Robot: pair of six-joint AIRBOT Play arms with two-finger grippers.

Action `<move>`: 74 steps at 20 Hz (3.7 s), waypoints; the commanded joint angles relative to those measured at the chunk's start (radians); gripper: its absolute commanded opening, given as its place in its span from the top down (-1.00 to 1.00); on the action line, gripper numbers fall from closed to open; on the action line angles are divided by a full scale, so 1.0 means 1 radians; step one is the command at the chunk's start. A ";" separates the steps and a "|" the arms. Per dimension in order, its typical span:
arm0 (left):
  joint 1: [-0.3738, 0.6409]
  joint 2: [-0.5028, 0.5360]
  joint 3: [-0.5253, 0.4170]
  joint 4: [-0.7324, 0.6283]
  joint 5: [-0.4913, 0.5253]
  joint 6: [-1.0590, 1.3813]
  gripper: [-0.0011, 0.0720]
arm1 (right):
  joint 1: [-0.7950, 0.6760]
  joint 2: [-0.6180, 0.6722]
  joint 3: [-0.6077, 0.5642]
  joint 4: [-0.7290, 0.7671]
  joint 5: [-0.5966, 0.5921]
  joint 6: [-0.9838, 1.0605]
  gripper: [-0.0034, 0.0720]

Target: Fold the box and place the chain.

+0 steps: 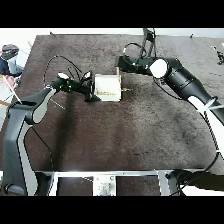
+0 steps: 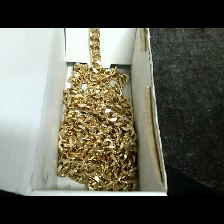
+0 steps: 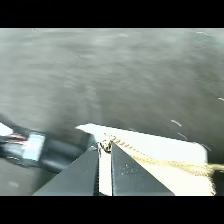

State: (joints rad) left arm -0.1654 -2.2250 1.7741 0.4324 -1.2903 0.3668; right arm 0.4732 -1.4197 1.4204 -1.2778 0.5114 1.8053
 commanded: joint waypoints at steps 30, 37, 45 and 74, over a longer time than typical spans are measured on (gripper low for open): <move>0.000 0.000 0.000 0.000 0.000 0.000 -0.27 | 0.036 -0.043 0.126 -0.163 0.184 -0.158 0.00; 0.000 0.000 0.000 0.000 0.000 0.000 -0.27 | -0.153 -0.103 0.134 0.022 0.051 -0.490 0.51; 0.000 0.000 0.000 -0.007 0.000 0.000 -0.27 | -0.369 -0.336 0.145 0.845 0.286 -1.392 0.65; 0.000 0.000 0.000 -0.007 0.001 0.000 -0.27 | -0.199 -0.511 0.304 0.667 0.633 -1.787 0.11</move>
State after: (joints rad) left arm -0.1654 -2.2253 1.7741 0.4252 -1.2900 0.3668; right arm 0.2581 -1.9301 1.7237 -0.5800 1.1614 0.0277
